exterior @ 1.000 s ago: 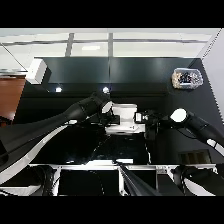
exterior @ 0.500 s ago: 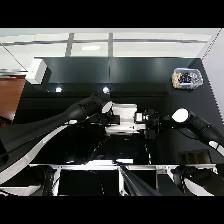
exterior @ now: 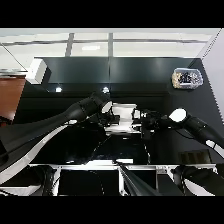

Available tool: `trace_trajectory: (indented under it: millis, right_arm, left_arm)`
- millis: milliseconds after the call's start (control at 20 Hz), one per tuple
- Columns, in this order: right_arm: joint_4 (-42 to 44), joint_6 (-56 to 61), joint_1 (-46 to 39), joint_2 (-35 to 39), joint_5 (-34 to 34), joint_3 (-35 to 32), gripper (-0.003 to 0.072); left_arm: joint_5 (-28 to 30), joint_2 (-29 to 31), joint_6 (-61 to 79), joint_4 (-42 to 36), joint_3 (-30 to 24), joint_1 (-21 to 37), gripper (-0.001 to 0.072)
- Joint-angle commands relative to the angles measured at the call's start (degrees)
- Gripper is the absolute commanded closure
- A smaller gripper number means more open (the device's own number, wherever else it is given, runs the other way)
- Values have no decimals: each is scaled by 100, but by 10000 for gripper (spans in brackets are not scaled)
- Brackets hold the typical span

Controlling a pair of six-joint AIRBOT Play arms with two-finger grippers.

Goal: Fold the box and place the chain.

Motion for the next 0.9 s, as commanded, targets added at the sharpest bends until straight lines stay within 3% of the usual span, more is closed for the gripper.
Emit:
trace_trajectory:
  millis: [0,100,200,250,300,350,400,450,500,550,600,650,700,850]
  right_arm:
    - [455,37,87,-179,-15,-9,461]
    - [422,122,90,-229,-109,-13,463]
    - [409,208,90,-229,2,-13,669]
    - [382,212,90,-229,68,-13,663]
    - [382,243,90,-229,63,-13,478]
    - [389,297,90,-229,61,-13,352]
    - [378,407,90,-229,48,-13,440]
    - [374,494,90,-229,46,-13,669]
    - [380,597,90,-229,44,-13,669]
    - [382,778,90,-229,33,-13,570]
    - [374,953,90,-229,22,-13,353]
    - [372,1071,90,-229,20,-13,380]
    - [321,1237,81,-214,26,-11,680]
    - [256,2726,-208,7,116,-2,672]
  left_arm:
    - [24,-4,-2,-4,2,4,684]
    - [20,-4,-2,-4,2,2,684]
    - [22,-4,-2,-4,2,4,684]
    - [24,-4,-2,-4,2,4,684]
    - [26,-4,-2,-4,2,4,684]
    - [28,-4,-2,-4,2,4,684]
    - [26,-4,-2,-4,2,4,684]
    - [24,-4,-2,-4,2,4,684]
    - [22,-4,-2,-9,2,2,684]
    - [22,-4,-2,-28,0,2,684]
    - [17,-4,-2,-28,0,2,684]
    - [15,-4,-2,-26,0,2,684]
    - [22,-4,-2,-26,0,2,684]
    - [26,-4,-4,-26,2,2,684]
